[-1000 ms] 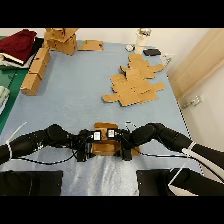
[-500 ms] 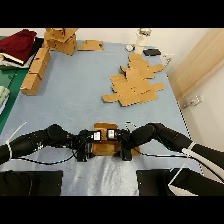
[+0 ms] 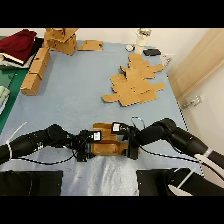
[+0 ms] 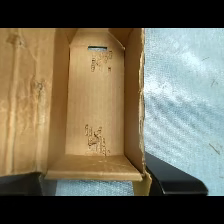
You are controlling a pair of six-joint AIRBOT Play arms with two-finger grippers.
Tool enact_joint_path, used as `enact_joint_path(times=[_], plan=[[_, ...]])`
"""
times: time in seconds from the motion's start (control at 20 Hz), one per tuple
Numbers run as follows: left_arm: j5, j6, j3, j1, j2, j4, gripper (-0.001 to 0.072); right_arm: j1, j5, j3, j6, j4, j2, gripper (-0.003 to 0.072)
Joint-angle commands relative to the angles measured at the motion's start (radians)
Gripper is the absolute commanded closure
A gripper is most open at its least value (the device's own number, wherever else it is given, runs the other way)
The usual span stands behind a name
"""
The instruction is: Fold the box.
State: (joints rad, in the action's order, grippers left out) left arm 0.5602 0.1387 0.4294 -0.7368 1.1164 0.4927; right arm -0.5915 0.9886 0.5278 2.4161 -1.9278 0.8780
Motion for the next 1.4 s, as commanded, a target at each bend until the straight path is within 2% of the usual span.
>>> enact_joint_path(times=[0.0, 0.1, 0.2, 0.3, 0.4, 0.5, 0.65, 0.75, 0.8, 0.85, 0.9, 1.15, 1.2, 1.25, 1.3, 1.35], plan=[[-0.001, 0.0, 0.001, 0.001, 0.0, 0.0, 0.0096, 0.0, 0.098, 0.009, -0.401, 0.118, -0.121, -0.0015], [-0.001, 0.0, 0.001, 0.001, 0.0, 0.0, 0.0096, 0.0, 0.1, 0.009, -0.555, 0.08, -0.174, -0.0016], [-0.001, 0.0, 0.001, 0.001, 0.0, 0.0, 0.0096, -0.001, 0.103, 0.009, -0.713, -0.039, -0.208, -0.0016], [-0.001, 0.0, 0.001, 0.001, 0.0, 0.0, 0.0097, -0.002, 0.069, 0.009, -0.752, -0.201, -0.211, -0.0016], [-0.002, 0.0, 0.001, 0.001, 0.0, 0.0, 0.0096, -0.003, 0.032, 0.009, -0.773, -0.292, -0.194, -0.0015], [-0.002, 0.0, 0.001, 0.001, 0.0, 0.0, 0.0096, -0.003, 0.006, 0.009, -0.828, -0.299, -0.163, -0.0015], [-0.002, 0.0, 0.001, 0.001, 0.0, 0.0, 0.0096, -0.003, -0.079, 0.009, -1.083, -0.302, -0.094, -0.0016], [-0.002, 0.0, 0.001, 0.001, 0.0, 0.0, 0.0096, -0.003, -0.148, 0.009, -1.168, -0.306, -0.04, -0.0008], [-0.002, 0.0, 0.001, 0.001, 0.0, 0.0, 0.0096, -0.003, -0.17, 0.009, -1.19, -0.328, -0.011, 0.0111], [-0.003, 0.001, 0.001, 0.001, 0.0, 0.0, 0.0097, -0.002, -0.18, 0.016, -1.195, -0.372, 0.016, 0.0414], [-0.003, 0.001, 0.001, 0.001, 0.0, 0.0, 0.0096, -0.003, -0.18, 0.037, -1.192, -0.406, 0.043, 0.0641], [-0.003, 0.001, 0.001, 0.001, 0.0, 0.0, 0.0096, 0.0, -0.232, 0.15, -1.085, -0.373, 0.136, 0.0626], [-0.003, 0.001, 0.001, 0.001, 0.0, 0.0, 0.0096, 0.005, -0.233, 0.158, -1.073, -0.367, 0.175, 0.0534], [-0.003, 0.001, 0.001, 0.001, 0.0, 0.0, 0.0096, 0.008, -0.243, 0.16, -1.04, -0.364, 0.218, 0.0504], [-0.003, 0.001, 0.001, 0.001, 0.0, 0.0, 0.0096, 0.012, -0.256, 0.16, -0.99, -0.359, 0.256, 0.0518], [-0.003, 0.001, 0.001, 0.001, 0.0, 0.0, 0.0096, 0.012, -0.261, 0.159, -0.963, -0.354, 0.292, 0.0567]])
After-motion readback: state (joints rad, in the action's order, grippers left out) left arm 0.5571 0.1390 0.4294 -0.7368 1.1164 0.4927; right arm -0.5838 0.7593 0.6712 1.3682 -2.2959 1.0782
